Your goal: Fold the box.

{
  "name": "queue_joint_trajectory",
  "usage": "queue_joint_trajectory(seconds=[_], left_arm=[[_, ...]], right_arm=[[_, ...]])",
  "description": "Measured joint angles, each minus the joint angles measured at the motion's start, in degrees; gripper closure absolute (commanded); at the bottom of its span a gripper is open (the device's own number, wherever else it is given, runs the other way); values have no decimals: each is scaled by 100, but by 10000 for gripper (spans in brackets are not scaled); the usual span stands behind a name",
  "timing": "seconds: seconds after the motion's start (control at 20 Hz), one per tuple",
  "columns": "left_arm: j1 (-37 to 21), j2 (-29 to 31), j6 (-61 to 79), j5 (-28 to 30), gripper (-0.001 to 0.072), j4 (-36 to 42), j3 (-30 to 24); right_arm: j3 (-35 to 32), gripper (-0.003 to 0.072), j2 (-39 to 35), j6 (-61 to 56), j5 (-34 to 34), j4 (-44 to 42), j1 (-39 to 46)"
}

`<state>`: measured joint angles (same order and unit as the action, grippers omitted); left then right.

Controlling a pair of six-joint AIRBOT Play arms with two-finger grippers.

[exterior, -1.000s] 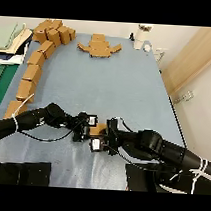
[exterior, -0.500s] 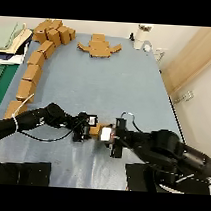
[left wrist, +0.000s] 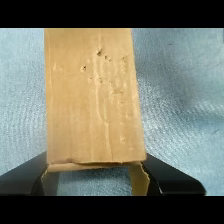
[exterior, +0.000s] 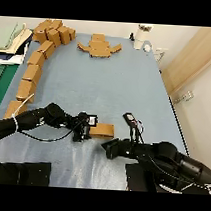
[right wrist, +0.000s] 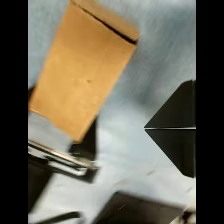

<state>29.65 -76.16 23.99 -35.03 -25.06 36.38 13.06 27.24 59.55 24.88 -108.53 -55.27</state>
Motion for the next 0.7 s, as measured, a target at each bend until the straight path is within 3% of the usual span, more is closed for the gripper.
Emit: queue_joint_trajectory(seconds=[0.15, 0.3, 0.7], left_arm=[[0, 0, 0, 0, 254, 0, 0], [0, 0, 0, 0, 254, 0, 0], [0, 0, 0, 0, 254, 0, 0]], right_arm=[[-264, 685, 339, -1078, -1410, -149, 26], [-361, 685, 710, -1674, -2175, -205, 44], [-431, 685, 1097, -2116, -2490, -245, 50]])
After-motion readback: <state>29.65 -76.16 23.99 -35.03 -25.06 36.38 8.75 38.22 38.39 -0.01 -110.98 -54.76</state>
